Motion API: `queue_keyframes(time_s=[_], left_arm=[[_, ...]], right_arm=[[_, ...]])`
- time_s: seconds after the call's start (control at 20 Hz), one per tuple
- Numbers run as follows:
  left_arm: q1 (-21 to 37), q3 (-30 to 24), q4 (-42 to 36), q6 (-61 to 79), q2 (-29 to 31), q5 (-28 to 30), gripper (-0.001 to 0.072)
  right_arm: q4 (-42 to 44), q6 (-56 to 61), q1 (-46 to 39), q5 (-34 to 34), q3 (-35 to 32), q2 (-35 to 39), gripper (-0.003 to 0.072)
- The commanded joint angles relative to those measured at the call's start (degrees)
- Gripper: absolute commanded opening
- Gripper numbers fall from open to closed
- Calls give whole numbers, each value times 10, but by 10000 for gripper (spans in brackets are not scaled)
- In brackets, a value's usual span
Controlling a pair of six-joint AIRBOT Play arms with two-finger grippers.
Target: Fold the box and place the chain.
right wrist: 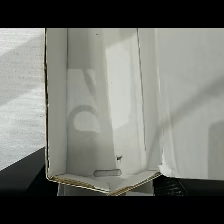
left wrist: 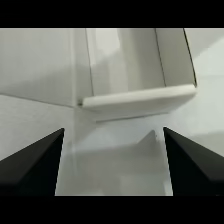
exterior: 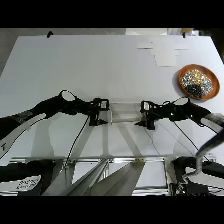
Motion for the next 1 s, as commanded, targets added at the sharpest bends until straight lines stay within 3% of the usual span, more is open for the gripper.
queue_keyframes(time_s=[0.0, 0.45, 0.95], left_arm=[[-3, 0, -33, 5, -2, 1, 700], [-9, 0, -10, 5, -2, -17, 699], [-25, 0, -48, -22, -3, 8, 699]], right_arm=[[0, 0, 0, 0, 0, 0, 461], [0, 0, 0, 0, 0, 0, 461], [0, 0, 0, 0, 0, 0, 461]])
